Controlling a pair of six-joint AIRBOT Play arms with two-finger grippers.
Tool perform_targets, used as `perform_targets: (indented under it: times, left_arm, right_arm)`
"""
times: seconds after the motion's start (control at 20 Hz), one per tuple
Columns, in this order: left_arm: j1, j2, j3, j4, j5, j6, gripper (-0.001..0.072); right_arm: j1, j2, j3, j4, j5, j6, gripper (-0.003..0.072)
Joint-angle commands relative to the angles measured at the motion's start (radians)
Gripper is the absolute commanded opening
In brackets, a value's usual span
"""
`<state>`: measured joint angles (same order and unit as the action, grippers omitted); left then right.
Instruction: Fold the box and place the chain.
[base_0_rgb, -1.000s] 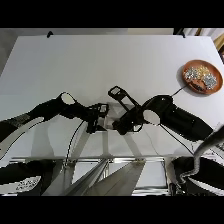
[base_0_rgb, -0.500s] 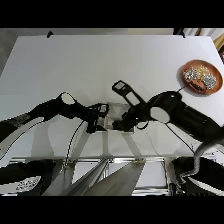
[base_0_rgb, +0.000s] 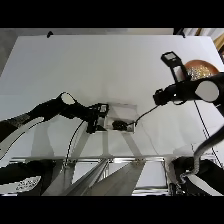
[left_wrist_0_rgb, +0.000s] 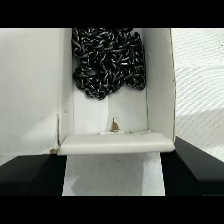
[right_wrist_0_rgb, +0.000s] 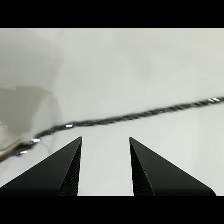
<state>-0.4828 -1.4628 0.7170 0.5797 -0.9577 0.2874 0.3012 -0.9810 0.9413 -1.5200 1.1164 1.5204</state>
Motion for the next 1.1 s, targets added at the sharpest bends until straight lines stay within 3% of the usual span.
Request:
perform_targets:
  times: [0.0, 0.2, 0.35, 0.4, 0.95, 1.05]
  left_arm:
    - [0.001, 0.000, 0.000, 0.000, 0.000, 0.000, 0.0212]
    - [0.001, 0.000, 0.000, 0.000, 0.000, 0.000, 0.0212]
    - [0.001, 0.000, 0.000, 0.000, 0.000, 0.000, 0.0212]
    - [0.001, 0.000, 0.000, 0.000, 0.000, 0.000, 0.0212]
    - [0.001, 0.000, 0.000, 0.000, 0.000, 0.000, 0.0212]
    - [0.001, 0.000, 0.000, 0.000, 0.000, 0.000, 0.0212]
  right_arm:
    - [-0.178, -0.122, 0.000, -0.019, -0.039, -0.065, 0.0343]
    - [-0.243, -0.350, 0.001, -0.028, -0.099, -0.082, 0.0342]
    - [-0.243, -0.438, 0.001, -0.029, -0.138, -0.081, 0.0325]
    - [-0.243, -0.446, 0.001, -0.029, -0.150, -0.081, 0.0294]
    - [-0.243, -0.489, 0.001, -0.024, -0.183, -0.077, 0.0269]
    - [-0.243, -0.496, 0.001, -0.023, -0.182, -0.077, 0.0158]
